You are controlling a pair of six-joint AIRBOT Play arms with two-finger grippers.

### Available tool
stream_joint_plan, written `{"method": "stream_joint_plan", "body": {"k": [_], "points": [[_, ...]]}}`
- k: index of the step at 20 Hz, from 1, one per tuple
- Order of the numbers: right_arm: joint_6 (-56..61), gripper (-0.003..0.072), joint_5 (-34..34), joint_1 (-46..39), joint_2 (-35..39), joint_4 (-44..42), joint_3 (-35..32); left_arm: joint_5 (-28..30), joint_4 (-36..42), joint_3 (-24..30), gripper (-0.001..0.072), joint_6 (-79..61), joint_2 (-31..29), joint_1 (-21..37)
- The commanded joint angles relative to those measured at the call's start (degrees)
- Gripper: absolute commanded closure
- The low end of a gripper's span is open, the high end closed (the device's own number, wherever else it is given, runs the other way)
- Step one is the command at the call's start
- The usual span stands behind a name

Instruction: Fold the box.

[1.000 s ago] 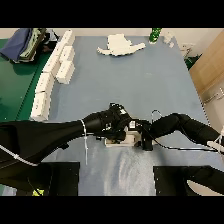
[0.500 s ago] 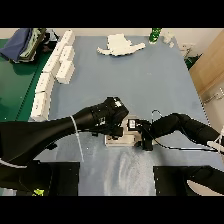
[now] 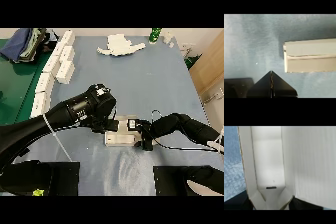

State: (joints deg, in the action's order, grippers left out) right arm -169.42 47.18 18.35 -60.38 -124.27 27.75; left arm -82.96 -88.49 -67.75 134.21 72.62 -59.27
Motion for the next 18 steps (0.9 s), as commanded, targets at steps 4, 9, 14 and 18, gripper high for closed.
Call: {"method": "stream_joint_plan", "body": {"k": [4,9,14,18], "points": [[-0.02,0.0175,0.02,-0.02,0.04,0.00,0.04,4.85,0.46,0.11,0.0694,-22.71,-0.63,1.49],[-0.02,0.0175,0.02,-0.02,0.04,0.00,0.04,9.70,12.81,10.19,0.0696,-50.45,-9.03,12.70],[-0.02,0.0175,0.02,-0.02,0.04,0.00,0.04,20.81,24.72,25.11,0.0250,-83.27,-20.65,23.54],[-0.02,0.0175,0.02,-0.02,0.04,0.00,0.04,31.65,34.03,33.90,0.0003,-110.01,-21.70,24.44]]}}
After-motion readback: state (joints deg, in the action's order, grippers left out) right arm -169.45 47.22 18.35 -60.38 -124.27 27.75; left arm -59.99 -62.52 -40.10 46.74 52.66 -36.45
